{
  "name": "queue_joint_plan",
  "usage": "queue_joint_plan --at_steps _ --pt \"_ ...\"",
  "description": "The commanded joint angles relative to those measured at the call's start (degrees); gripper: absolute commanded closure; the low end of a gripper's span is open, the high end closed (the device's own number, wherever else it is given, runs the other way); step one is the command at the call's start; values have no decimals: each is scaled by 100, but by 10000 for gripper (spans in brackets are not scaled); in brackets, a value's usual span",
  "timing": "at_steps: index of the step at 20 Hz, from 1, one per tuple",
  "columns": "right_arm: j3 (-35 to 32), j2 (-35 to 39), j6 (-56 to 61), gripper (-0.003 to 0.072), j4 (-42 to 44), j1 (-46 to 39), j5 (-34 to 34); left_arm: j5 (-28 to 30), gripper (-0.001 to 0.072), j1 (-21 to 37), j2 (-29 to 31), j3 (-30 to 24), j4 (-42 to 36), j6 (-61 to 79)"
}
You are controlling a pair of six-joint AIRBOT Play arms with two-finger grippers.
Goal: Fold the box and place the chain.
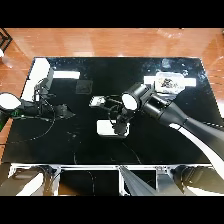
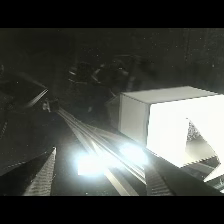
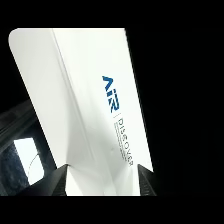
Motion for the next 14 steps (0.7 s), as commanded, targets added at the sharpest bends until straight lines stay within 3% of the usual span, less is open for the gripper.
queue_joint_plan --at_steps 1,4,5,9,11,14 --pt "-2 55 -2 213 -2 4 -61 0 74 4 -2 -2 0 2" --pt "-22 0 -2 246 2 9 -195 0 74 4 -2 -2 2 4" --pt "-26 -33 -2 360 0 24 -199 0 74 4 -2 -2 2 4" --pt "-31 -87 -4 380 -22 131 -295 2 74 4 -2 -2 4 9" --pt "-31 -87 -4 445 -26 142 -315 2 74 4 -2 -2 4 9" --pt "-28 -87 -4 445 -22 142 -310 2 74 4 -2 -2 4 9"
